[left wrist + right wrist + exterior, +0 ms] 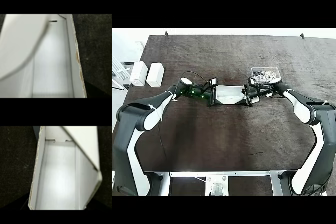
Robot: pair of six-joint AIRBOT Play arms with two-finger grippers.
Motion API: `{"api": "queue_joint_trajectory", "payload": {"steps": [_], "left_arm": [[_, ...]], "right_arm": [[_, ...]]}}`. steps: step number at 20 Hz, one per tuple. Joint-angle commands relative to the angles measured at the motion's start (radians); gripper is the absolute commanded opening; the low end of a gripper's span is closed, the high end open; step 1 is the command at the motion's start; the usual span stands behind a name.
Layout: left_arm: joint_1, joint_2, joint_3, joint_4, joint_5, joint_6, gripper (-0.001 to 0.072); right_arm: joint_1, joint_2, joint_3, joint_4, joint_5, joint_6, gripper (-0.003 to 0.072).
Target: Fold the box and place the chain.
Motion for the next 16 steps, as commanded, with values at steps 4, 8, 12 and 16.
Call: {"api": "queue_joint_trajectory", "payload": {"steps": [4, 8, 12, 16], "left_arm": [[0.001, -0.001, 0.001, 0.001, 0.003, 0.000, 0.0426], [0.001, 0.000, 0.001, -0.001, 0.003, 0.000, 0.0426], [0.001, -0.001, 0.001, -0.002, 0.001, 0.000, 0.0426], [0.001, -0.001, 0.001, -0.001, 0.000, -0.002, 0.0426]], "right_arm": [[0.001, 0.000, 0.000, 0.000, 0.002, 0.000, 0.0477], [0.002, 0.000, 0.000, 0.002, 0.002, 0.000, 0.0477], [0.004, 0.000, -0.001, 0.008, 0.001, 0.001, 0.0517], [-0.026, 0.018, 0.017, -0.006, 0.004, 0.163, 0.0720]]}}
